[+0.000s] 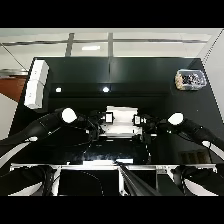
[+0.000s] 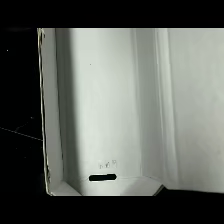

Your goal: Fold the box and place the chain.

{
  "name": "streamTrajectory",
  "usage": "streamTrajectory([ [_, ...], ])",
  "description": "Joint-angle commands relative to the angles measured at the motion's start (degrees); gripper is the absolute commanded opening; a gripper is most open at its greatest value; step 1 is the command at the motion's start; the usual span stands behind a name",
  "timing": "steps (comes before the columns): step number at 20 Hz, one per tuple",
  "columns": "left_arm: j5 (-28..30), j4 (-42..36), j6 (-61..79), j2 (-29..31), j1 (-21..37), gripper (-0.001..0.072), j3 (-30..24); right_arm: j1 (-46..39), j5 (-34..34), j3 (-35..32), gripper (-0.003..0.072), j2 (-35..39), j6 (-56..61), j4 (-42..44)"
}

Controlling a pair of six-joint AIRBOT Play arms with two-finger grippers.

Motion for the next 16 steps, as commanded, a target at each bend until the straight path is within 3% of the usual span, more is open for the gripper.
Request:
streamTrajectory([
  [1, 1.1, -3.7, -0.1, 0.0, -0.3, 0.0272, 0.0, 0.0, 0.0, 0.0, 0.0436, 0.0, 0.0, 0.0],
  [5, 1.1, -8.2, -0.5, -0.2, -0.3, 0.0233, 0.0, 0.0, 0.0, 0.0, 0.0436, 0.0, 0.0, 0.0],
  [16, 1.1, -7.3, -0.5, -3.0, -2.4, 0.0229, 0.0, 0.0, 0.0, 0.0, 0.0436, 0.0, 0.0, 0.0],
])
